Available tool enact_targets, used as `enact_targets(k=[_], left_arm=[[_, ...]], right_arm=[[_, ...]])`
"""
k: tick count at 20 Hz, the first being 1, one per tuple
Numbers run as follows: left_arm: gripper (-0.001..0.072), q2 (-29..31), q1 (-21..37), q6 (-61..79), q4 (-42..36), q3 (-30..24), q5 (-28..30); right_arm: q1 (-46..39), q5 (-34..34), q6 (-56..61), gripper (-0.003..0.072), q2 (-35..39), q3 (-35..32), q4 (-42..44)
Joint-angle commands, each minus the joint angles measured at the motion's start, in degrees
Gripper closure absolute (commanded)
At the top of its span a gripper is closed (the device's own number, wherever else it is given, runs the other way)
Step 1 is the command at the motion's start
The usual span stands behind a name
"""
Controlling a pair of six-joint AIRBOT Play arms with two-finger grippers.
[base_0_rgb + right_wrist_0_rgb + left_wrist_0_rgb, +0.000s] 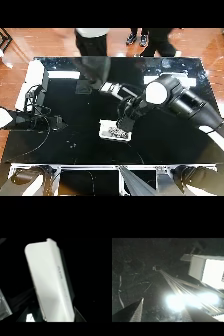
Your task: Fold the box and place the chain.
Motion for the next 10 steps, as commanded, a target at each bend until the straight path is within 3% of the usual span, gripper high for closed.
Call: enact_targets(k=[1, 5, 10], left_arm=[[0.0144, 0.04, -0.02, 0.00, 0.02, -0.02, -0.02], [0.0145, 0.04, -0.02, 0.00, 0.02, -0.02, -0.02], [0.0144, 0.04, -0.02, 0.00, 0.02, -0.02, 0.02]], right_arm=[[-5.60, -2.73, 0.55, -0.0018, 0.11, 1.68, 2.45], [-9.90, -4.35, 0.68, -0.0018, -0.11, 1.16, 5.29], [-7.39, -2.84, -1.73, -0.0010, -0.15, -5.46, 5.29]])
